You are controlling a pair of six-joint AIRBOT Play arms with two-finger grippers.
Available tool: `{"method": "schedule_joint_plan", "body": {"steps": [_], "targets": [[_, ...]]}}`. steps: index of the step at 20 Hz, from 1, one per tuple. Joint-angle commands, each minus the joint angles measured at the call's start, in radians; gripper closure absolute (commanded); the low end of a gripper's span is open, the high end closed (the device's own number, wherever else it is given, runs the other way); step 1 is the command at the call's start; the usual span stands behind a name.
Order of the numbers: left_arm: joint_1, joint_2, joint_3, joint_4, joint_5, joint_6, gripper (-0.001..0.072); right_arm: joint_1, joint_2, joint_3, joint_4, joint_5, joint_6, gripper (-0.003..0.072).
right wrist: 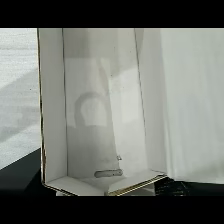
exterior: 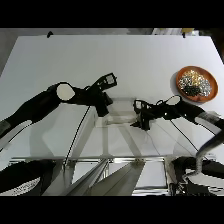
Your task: Fold the box and place the chain.
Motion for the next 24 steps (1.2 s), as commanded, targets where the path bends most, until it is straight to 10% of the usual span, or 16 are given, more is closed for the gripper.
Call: {"method": "schedule_joint_plan", "body": {"steps": [1,12,19,24], "targets": [[-0.006,-0.077,0.000,0.001,0.174,-0.148,0.0709,0.000,0.001,0.000,0.000,0.000,0.000,0.0348],[-0.006,-0.073,0.000,0.121,0.029,-0.186,0.0709,0.000,0.001,0.000,0.000,0.000,0.000,0.0348],[-0.006,0.116,0.000,0.387,-0.371,-0.184,0.0707,0.000,0.001,0.000,0.000,0.000,0.000,0.0348],[0.010,0.026,-0.011,0.317,-0.397,-0.071,0.0706,0.000,0.001,0.000,0.000,0.000,0.000,0.0348]]}}
